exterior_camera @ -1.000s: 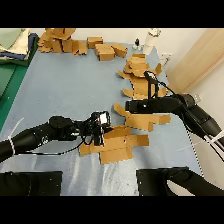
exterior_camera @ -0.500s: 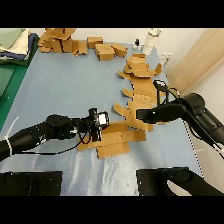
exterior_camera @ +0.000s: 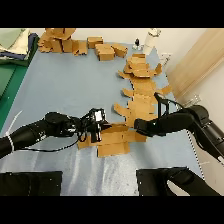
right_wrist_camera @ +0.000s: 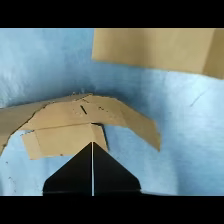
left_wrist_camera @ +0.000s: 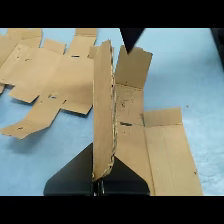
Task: Fold the box.
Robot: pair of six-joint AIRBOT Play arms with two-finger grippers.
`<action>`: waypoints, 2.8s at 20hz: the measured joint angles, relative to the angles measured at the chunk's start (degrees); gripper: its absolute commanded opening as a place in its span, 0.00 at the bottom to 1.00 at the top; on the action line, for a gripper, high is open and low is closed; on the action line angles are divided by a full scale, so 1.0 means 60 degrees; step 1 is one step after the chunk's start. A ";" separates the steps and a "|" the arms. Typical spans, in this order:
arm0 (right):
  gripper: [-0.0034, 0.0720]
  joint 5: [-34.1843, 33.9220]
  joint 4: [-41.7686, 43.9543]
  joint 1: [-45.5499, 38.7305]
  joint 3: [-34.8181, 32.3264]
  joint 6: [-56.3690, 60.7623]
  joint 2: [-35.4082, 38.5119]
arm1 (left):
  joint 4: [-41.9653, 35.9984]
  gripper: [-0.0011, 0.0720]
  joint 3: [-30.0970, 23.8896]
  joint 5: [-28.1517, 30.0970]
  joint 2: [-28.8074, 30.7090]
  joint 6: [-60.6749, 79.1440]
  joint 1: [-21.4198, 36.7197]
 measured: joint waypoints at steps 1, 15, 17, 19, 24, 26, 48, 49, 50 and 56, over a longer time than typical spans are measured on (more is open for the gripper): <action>0.05 0.0193 0.0131 0.0000 -0.0229 -0.0015 0.0011 | 0.0000 0.03 -0.0004 -0.0146 -0.0051 -0.0095 -0.0011; 0.05 0.1293 0.0696 0.0000 -0.1417 -0.0087 0.0040 | 0.0306 0.03 -0.0087 -0.1013 -0.0637 -0.1402 -0.0029; 0.05 0.1337 0.0703 -0.0004 -0.1432 -0.0095 0.0040 | 0.0681 0.03 -0.0087 -0.1013 -0.0288 -0.1807 -0.0029; 0.05 0.1370 0.0703 -0.0004 -0.1432 -0.0168 0.0040 | 0.1235 0.03 -0.0124 -0.1060 0.0219 -0.2484 -0.0018; 0.05 0.1566 0.0714 0.0004 -0.1432 -0.0324 0.0040 | 0.1934 0.03 -0.0302 -0.0437 0.0958 -0.2947 -0.0011; 0.05 0.1617 0.0732 0.0157 -0.1435 -0.0368 0.0040 | 0.2014 0.03 -0.0328 0.0000 0.0783 -0.2758 -0.0007; 0.05 0.3169 -0.0313 0.1158 -0.2852 -0.0415 -0.0455 | -0.0117 0.03 -0.0390 -0.0080 0.0237 -0.1803 -0.0510; 0.05 0.3235 -0.0430 0.1162 -0.2863 -0.0412 -0.0546 | -0.0131 0.03 -0.0412 -0.0095 0.0248 -0.1829 -0.0583; 0.05 0.3279 -0.0543 0.1169 -0.2867 -0.0415 -0.0597 | -0.0153 0.03 -0.0448 -0.0113 0.0251 -0.1872 -0.0645; 0.05 0.3377 -0.0914 0.1177 -0.2892 -0.0415 -0.0743 | -0.0459 0.03 -0.0889 -0.0138 0.0266 -0.2055 -0.0776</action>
